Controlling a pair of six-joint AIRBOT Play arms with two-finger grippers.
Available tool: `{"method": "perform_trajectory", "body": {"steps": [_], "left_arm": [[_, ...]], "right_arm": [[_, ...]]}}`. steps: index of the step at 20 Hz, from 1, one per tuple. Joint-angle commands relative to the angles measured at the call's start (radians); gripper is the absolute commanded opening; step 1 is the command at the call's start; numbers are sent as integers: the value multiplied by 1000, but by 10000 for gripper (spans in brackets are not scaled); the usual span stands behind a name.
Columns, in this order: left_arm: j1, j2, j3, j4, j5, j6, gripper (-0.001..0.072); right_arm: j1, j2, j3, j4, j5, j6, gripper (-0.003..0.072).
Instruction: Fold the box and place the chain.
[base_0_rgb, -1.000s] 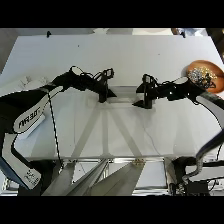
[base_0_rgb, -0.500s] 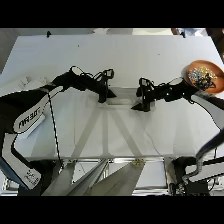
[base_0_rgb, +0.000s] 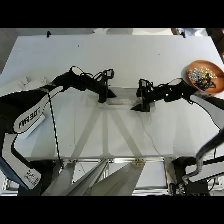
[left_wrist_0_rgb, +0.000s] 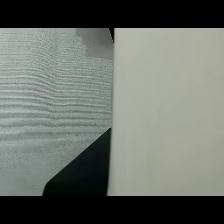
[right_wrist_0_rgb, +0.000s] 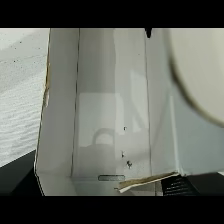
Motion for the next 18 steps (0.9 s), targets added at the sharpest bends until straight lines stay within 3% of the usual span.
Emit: {"method": "perform_trajectory", "body": {"steps": [1,8,10,12,14,18], "left_arm": [[0,0,0,0,1,0,10],[0,0,0,0,1,0,10],[0,0,0,0,1,0,10],[0,0,0,0,1,0,10],[0,0,0,0,1,0,10],[0,0,0,0,1,0,10]], "right_arm": [[1,0,1,-2,0,-3,701],[1,0,1,3,0,-3,695],[1,0,1,3,0,-3,639],[1,0,1,3,0,-3,629],[1,0,1,3,0,-3,462],[1,0,1,2,0,-3,460]]}}
